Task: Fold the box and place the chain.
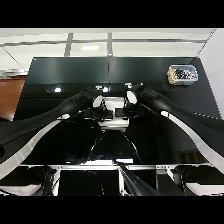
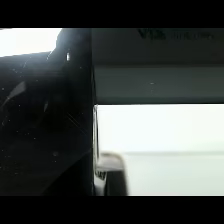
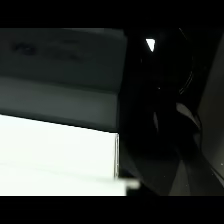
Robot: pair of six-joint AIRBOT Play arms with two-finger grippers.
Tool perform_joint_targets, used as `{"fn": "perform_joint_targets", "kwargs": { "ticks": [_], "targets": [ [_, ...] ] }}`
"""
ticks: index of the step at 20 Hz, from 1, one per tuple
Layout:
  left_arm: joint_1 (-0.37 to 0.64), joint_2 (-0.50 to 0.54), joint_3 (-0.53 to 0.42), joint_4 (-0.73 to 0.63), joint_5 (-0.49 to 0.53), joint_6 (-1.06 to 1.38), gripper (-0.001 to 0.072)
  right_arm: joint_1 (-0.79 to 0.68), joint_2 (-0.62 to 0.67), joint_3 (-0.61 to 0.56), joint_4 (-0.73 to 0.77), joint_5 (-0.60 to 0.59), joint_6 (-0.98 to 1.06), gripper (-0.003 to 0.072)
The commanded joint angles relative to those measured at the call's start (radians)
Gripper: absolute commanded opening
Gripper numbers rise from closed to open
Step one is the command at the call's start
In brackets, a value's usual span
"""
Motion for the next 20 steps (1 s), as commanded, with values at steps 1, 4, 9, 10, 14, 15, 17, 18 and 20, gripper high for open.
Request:
{"fn": "perform_joint_targets", "kwargs": {
  "ticks": [1, 4, 9, 10, 14, 15, 17, 18, 20],
  "targets": [
    [0.000, -0.001, 0.000, 0.001, -0.001, 0.002, 0.0030, 0.006, -0.009, 0.006, -0.021, 0.009, 0.062, 0.0013],
    [0.000, -0.001, 0.000, 0.002, -0.001, 0.002, 0.0030, 0.006, -0.009, 0.006, -0.017, 0.014, 0.062, 0.0013],
    [0.000, -0.001, 0.000, 0.002, -0.001, 0.002, 0.0030, 0.006, -0.009, 0.006, -0.018, 0.037, 0.061, 0.0276],
    [0.000, -0.001, 0.000, 0.001, -0.001, 0.002, 0.0030, 0.006, -0.011, 0.006, -0.017, 0.030, 0.057, 0.0275],
    [0.000, -0.001, 0.000, 0.002, 0.000, 0.002, 0.0030, 0.006, -0.034, 0.006, -0.012, 0.031, 0.056, 0.0275],
    [0.000, -0.001, 0.000, 0.002, 0.000, 0.002, 0.0030, 0.006, -0.036, 0.006, -0.002, 0.027, 0.056, 0.0274],
    [0.000, -0.001, 0.000, 0.002, 0.002, 0.002, 0.0030, 0.006, -0.036, 0.006, 0.010, 0.019, 0.042, 0.0033],
    [0.000, -0.001, 0.000, 0.002, 0.002, 0.002, 0.0030, 0.006, -0.036, 0.006, 0.010, 0.019, 0.040, 0.0013],
    [0.000, -0.001, 0.000, 0.002, 0.002, 0.002, 0.0030, 0.005, -0.036, 0.006, 0.016, 0.019, 0.030, 0.0011]
  ]
}}
